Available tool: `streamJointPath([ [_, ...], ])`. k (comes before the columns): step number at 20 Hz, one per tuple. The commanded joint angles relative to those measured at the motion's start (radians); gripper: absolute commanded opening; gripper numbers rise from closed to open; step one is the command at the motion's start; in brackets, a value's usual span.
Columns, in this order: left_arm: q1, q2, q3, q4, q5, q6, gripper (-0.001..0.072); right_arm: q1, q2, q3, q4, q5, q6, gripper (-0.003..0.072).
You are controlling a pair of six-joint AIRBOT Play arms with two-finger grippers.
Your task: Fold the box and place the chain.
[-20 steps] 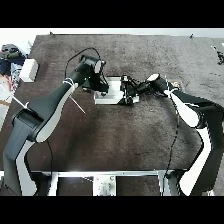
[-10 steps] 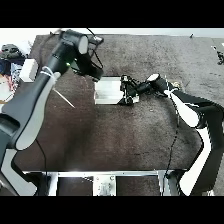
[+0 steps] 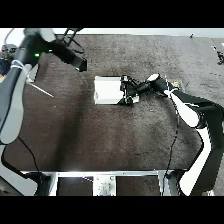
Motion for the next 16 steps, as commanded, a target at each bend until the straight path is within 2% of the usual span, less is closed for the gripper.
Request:
streamJointPath([
  [1, 0.159, -0.005, -0.108, -0.575, 0.034, 0.642, 0.0704, 0.0, -0.001, 0.0, 0.0, 0.0, 0.0, 0.0606],
  [2, 0.188, -0.01, -0.162, -0.629, 0.036, 0.75, 0.0704, 0.0, -0.001, 0.0, 0.0, 0.0, 0.0, 0.0606],
  [4, 0.216, -0.045, -0.246, -0.646, 0.014, 0.872, 0.0705, 0.0, -0.001, 0.0, 0.0, 0.0, 0.0, 0.0606],
  [6, 0.212, -0.098, -0.315, -0.644, -0.03, 0.999, 0.0707, 0.0, -0.001, 0.0, 0.0, 0.0, 0.0, 0.0606],
  [8, 0.198, -0.15, -0.36, -0.646, -0.033, 1.118, 0.0708, 0.0, -0.001, 0.0, 0.0, 0.0, 0.0, 0.0606],
  [13, 0.189, -0.252, -0.388, -0.701, -0.036, 1.219, 0.0717, 0.0, -0.001, 0.0, 0.0, 0.0, 0.0, 0.0606],
  [16, 0.16, -0.269, -0.396, -0.724, -0.011, 1.312, 0.0717, 0.0, -0.001, 0.0, 0.0, 0.0, 0.0, 0.0606],
])
